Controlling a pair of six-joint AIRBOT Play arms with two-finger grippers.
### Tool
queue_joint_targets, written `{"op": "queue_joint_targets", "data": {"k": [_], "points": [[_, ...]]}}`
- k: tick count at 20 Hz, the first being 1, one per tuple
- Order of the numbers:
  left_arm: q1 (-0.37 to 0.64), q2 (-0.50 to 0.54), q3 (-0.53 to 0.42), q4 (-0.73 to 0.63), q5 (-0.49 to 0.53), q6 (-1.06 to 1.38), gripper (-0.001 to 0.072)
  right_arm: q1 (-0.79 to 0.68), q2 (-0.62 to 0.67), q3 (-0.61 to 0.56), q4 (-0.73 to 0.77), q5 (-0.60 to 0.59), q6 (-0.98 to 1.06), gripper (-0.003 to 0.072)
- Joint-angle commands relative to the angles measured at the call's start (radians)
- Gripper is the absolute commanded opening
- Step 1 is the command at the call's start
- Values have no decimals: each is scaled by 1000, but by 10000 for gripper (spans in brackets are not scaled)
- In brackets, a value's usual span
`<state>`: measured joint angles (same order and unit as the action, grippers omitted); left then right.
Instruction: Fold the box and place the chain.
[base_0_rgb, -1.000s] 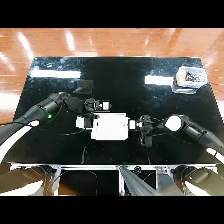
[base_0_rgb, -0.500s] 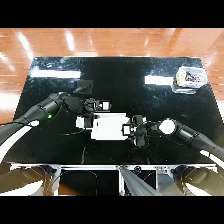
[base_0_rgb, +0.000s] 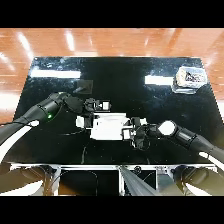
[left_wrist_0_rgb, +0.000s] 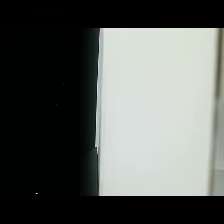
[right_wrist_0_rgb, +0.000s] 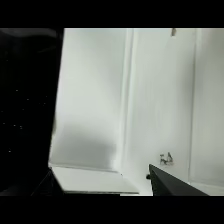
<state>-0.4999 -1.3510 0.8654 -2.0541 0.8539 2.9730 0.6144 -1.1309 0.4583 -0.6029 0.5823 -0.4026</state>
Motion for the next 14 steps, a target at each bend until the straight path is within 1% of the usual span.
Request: {"op": "queue_joint_targets", "data": {"k": [1, 3, 4, 5, 7, 11, 14], "points": [[0, 0, 0, 0, 1, 0, 18, 29, -2, -5, 44, -3, -32, 706], [0, 0, 0, 0, 1, 0, 18, 48, -5, -5, 115, -47, -32, 705], [0, 0, 0, 0, 1, 0, 18, 55, -5, -5, 124, -87, -32, 672], [0, 0, 0, 0, 1, 0, 18, 56, -5, -5, 124, -132, -32, 599], [0, 0, 0, 0, 2, 0, 18, 56, -5, -5, 123, -203, -32, 602], [0, 0, 0, 0, 2, 0, 18, 56, 2, -5, 124, -205, -32, 603], [0, 0, 0, 1, 2, 0, 18, 53, 32, -5, 124, -223, -16, 620]]}}
